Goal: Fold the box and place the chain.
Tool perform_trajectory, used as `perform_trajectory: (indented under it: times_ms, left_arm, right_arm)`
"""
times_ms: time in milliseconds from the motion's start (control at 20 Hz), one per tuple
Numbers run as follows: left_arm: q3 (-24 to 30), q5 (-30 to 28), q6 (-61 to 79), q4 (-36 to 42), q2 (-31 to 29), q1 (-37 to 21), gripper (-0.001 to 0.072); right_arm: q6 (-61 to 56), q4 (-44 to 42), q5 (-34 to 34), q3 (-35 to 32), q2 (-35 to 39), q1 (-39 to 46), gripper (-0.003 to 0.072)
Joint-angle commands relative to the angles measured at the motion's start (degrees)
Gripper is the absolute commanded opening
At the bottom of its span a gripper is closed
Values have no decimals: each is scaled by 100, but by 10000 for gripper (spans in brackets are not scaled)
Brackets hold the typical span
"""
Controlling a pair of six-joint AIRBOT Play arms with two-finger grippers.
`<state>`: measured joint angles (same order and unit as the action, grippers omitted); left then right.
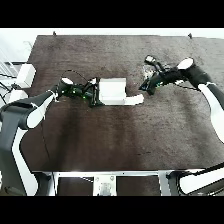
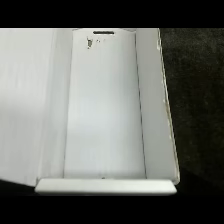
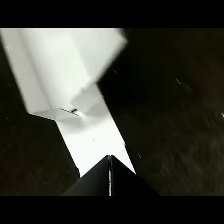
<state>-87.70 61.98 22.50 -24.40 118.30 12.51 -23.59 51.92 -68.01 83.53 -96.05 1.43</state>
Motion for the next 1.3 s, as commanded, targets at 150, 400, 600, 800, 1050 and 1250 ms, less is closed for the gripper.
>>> perform_trajectory:
  times_ms: [150,400,600,800,1050,1250]
  left_arm:
    - [-2,2,4,0,-2,0,583]
    - [-2,2,4,0,-2,0,583]
    - [-2,2,4,0,-2,0,583]
    - [-2,0,4,0,-2,0,584]
    - [-2,2,4,0,-2,0,584]
    - [-2,-2,4,0,-2,0,584]
  right_arm:
    - [-2000,-328,157,-415,59,938,10]
    - [-2870,-350,389,-667,-356,896,10]
    - [-3294,-494,227,-667,-765,538,10]
    - [-3298,-1008,192,-669,-874,103,10]
    - [-3298,-1241,127,-651,-835,-162,11]
    - [-3298,-1377,42,-649,-625,-280,72]
